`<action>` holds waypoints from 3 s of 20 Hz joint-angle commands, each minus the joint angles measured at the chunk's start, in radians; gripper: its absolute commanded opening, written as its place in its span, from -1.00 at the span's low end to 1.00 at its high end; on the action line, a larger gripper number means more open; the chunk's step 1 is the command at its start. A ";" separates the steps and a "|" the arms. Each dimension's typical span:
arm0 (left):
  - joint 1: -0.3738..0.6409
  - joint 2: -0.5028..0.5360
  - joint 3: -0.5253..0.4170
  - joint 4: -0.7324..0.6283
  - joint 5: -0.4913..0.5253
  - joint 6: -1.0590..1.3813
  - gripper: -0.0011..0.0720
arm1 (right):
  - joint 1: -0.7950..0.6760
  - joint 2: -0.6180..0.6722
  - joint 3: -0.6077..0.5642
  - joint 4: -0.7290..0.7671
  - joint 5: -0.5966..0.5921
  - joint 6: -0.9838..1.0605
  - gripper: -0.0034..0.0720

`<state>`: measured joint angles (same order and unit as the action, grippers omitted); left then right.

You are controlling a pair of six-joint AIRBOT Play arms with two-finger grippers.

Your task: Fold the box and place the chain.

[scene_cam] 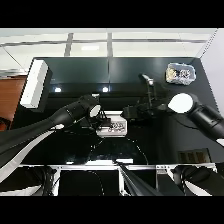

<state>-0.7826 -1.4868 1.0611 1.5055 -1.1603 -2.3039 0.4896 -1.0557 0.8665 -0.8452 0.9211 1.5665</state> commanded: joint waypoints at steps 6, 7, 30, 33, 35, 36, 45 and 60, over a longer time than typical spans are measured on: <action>0.002 -0.001 0.000 -0.003 0.015 0.000 -0.90 | -0.272 0.117 0.006 -0.185 0.126 -0.103 -0.27; 0.002 -0.001 0.000 -0.004 0.015 0.000 -0.90 | -0.271 0.117 0.006 -0.201 0.114 -0.109 -0.27; 0.851 0.553 -0.656 -0.999 0.161 1.651 0.61 | -0.271 0.116 0.004 -0.262 0.028 -0.101 -0.27; 0.809 0.465 -0.653 -1.056 0.066 2.201 0.98 | -0.271 0.116 0.004 -0.263 0.029 -0.087 -0.27; 0.754 0.438 -0.653 -1.065 0.115 2.424 0.98 | -0.271 0.116 0.004 -0.263 0.029 -0.079 -0.27; 0.723 0.425 -0.652 -1.086 0.159 2.502 0.97 | -0.271 0.116 0.004 -0.263 0.028 -0.078 -0.26; 0.485 0.185 -0.462 -1.060 0.247 2.789 0.97 | -0.271 0.116 0.004 -0.263 0.028 -0.077 -0.27; 0.415 0.143 -0.413 -1.018 0.290 2.719 0.83 | -0.271 0.112 0.004 -0.262 0.016 -0.078 -0.27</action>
<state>-0.3435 -1.3430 0.6468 0.4870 -0.9344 0.4614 0.2184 -0.9413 0.8707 -1.1080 0.9398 1.4891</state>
